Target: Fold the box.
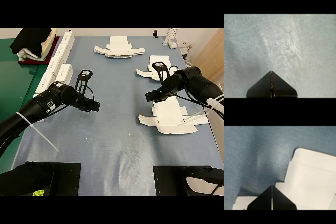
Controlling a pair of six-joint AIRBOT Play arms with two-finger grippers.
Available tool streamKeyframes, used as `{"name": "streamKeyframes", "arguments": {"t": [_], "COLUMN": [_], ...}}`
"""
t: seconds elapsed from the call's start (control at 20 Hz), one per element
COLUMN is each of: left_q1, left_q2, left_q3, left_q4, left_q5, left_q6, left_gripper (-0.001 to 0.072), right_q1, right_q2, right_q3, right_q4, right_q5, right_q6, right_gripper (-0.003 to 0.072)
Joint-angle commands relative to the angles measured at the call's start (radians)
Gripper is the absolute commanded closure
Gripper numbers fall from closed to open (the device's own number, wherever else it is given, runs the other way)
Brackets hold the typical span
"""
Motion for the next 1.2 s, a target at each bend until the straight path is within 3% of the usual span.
{"name": "streamKeyframes", "arguments": {"t": [0.0, 0.65, 0.85, 1.15], "left_q1": [0.0, 0.0, 0.0, 0.0], "left_q2": [0.001, 0.001, 0.001, 0.0], "left_q3": [0.001, 0.001, 0.001, 0.001], "left_q4": [0.0, 0.0, 0.001, 0.0], "left_q5": [0.0, 0.0, 0.001, 0.019], "left_q6": [0.0, 0.0, 0.0, 0.0], "left_gripper": [0.0695, 0.0694, 0.0694, 0.0695], "right_q1": [0.0, 0.0, 0.0, 0.0], "right_q2": [0.0, 0.0, -0.001, -0.001], "right_q3": [0.001, 0.001, 0.001, 0.005], "right_q4": [0.0, 0.004, 0.044, 0.286], "right_q5": [0.0, 0.004, 0.085, 0.101], "right_q6": [0.0, 0.002, 0.003, 0.016], "right_gripper": [0.067, 0.067, 0.067, 0.067]}}
